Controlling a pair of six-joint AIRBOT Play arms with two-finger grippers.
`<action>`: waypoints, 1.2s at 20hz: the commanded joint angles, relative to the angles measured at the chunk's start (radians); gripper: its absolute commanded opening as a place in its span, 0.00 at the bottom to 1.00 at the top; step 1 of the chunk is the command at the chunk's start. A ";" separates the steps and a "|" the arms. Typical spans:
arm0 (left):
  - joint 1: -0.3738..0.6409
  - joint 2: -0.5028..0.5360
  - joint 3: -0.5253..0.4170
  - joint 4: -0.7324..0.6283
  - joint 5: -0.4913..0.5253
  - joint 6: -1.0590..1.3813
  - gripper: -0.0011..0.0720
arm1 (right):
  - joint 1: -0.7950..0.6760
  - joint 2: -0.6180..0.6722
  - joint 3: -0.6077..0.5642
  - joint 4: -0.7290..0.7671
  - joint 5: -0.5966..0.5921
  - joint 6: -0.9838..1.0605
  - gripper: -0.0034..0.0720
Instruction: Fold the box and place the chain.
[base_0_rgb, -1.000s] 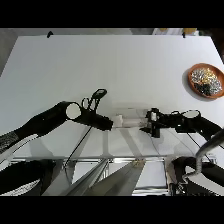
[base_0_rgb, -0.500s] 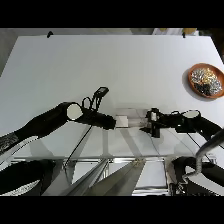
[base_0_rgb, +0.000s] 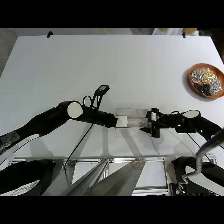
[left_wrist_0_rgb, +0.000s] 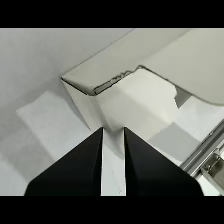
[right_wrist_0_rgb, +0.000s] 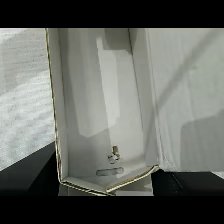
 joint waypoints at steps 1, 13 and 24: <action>-0.002 -0.043 0.030 -0.005 -0.018 -0.003 0.23 | 0.000 0.001 0.000 0.000 0.000 0.000 0.52; -0.030 -0.059 0.103 0.187 -0.128 -0.272 0.30 | 0.000 0.001 0.000 0.000 0.000 0.000 0.52; -0.040 -0.062 0.263 0.393 -0.303 -0.474 0.50 | 0.000 0.001 0.000 0.000 0.000 0.000 0.52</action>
